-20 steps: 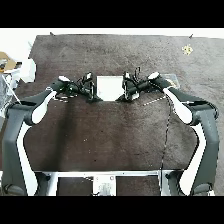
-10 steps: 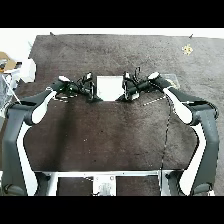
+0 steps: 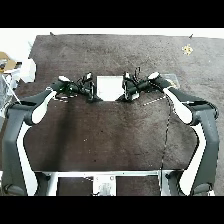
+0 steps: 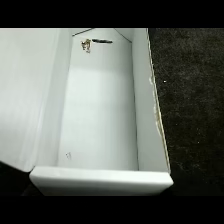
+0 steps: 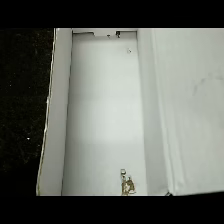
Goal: Fold the box and place the chain.
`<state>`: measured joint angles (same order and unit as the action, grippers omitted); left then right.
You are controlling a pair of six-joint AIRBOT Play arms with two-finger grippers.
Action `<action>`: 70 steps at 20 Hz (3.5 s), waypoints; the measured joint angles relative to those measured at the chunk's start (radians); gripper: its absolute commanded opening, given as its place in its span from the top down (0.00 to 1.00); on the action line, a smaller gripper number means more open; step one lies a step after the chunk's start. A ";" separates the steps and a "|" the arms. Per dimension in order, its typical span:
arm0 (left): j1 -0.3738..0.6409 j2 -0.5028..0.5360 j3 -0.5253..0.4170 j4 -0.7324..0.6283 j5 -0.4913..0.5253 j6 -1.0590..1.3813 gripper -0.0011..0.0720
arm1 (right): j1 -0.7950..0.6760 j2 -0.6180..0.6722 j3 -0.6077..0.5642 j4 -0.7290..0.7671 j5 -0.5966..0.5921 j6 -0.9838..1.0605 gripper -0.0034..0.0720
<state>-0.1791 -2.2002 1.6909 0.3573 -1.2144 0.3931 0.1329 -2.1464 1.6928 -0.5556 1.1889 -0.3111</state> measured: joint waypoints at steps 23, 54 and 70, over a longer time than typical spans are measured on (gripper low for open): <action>-0.001 0.000 0.000 -0.001 0.003 0.000 0.59 | -0.015 0.160 -0.002 -0.298 0.028 0.211 0.04; -0.001 0.000 0.000 0.000 0.000 0.000 0.59 | -0.024 0.074 -0.001 0.144 -0.137 0.153 0.95; -0.001 0.000 0.000 0.000 0.000 0.000 0.59 | -0.051 0.338 -0.006 -0.138 -0.034 0.260 0.46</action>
<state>-0.1802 -2.2002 1.6913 0.3569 -1.2144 0.3931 0.0814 -1.8080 1.6867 -0.6937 1.1545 -0.0513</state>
